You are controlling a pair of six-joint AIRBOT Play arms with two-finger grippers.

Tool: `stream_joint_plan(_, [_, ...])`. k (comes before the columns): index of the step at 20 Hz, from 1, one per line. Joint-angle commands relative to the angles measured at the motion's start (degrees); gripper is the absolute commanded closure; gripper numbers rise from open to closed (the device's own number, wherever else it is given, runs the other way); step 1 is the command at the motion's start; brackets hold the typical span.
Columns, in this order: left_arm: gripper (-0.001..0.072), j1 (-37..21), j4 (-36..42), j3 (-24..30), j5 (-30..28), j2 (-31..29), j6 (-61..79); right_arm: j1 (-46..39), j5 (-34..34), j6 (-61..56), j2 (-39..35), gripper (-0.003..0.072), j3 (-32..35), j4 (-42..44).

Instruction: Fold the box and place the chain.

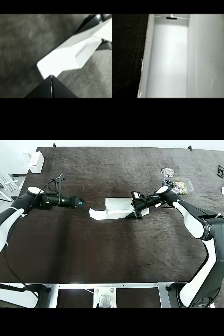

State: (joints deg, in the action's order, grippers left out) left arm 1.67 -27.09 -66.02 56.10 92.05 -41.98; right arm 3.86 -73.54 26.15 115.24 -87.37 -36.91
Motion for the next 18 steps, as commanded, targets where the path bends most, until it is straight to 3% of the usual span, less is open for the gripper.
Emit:
stream_joint_plan(1, [0.0692,-0.15,-11.72,0.9,-1.18,-0.39,-15.37,0.02,0.0,0.0,0.0,0.0149,0.0,0.02])
stream_joint_plan(3, [0.0691,-0.15,-14.93,0.9,-1.14,-0.35,-20.28,0.02,0.0,0.0,0.0,0.0149,0.0,0.0])
stream_joint_plan(9, [0.0691,3.13,-13.86,0.9,-3.5,2.64,-20.41,0.02,0.0,0.0,0.0,0.0149,0.0,0.0])
stream_joint_plan(12, [0.0692,5.84,-9.97,0.85,-7.28,4.83,-18.73,0.02,0.0,0.0,0.0,0.0149,0.0,0.0])
stream_joint_plan(18, [0.0692,9.64,-3.13,0.83,-9.53,8.48,-15.93,0.02,0.0,0.0,0.0,0.0149,0.0,0.02])
